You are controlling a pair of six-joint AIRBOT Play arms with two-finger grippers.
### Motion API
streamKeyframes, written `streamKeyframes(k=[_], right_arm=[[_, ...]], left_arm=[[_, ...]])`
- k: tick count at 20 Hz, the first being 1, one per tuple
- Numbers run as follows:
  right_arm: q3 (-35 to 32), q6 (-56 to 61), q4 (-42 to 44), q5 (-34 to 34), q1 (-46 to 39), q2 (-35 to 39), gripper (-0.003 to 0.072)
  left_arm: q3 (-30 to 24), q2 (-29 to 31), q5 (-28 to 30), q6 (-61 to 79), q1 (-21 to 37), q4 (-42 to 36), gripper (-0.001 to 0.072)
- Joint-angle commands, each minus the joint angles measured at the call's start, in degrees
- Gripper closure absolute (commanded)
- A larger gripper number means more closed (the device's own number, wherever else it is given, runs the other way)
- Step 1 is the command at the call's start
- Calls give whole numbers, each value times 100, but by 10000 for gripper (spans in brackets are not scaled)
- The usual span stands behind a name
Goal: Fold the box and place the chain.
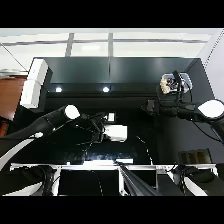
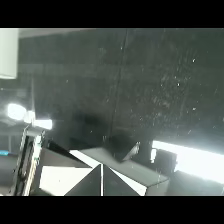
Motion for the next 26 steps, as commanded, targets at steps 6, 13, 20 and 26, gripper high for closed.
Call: streamKeyframes(k=[6,13,20,26], right_arm=[[2,-302,0,-195,-302,-2,661],[2,-503,15,-286,-245,-4,661],[0,-509,24,-667,-203,-4,661],[2,-442,44,-691,-203,-4,661]], left_arm=[[-37,1327,-1641,-3377,2251,2229,429],[-151,1731,-2210,-4190,6850,2647,430],[-151,1720,-1727,-3591,8312,2791,429],[-151,1443,-503,-3226,8284,2345,429]])
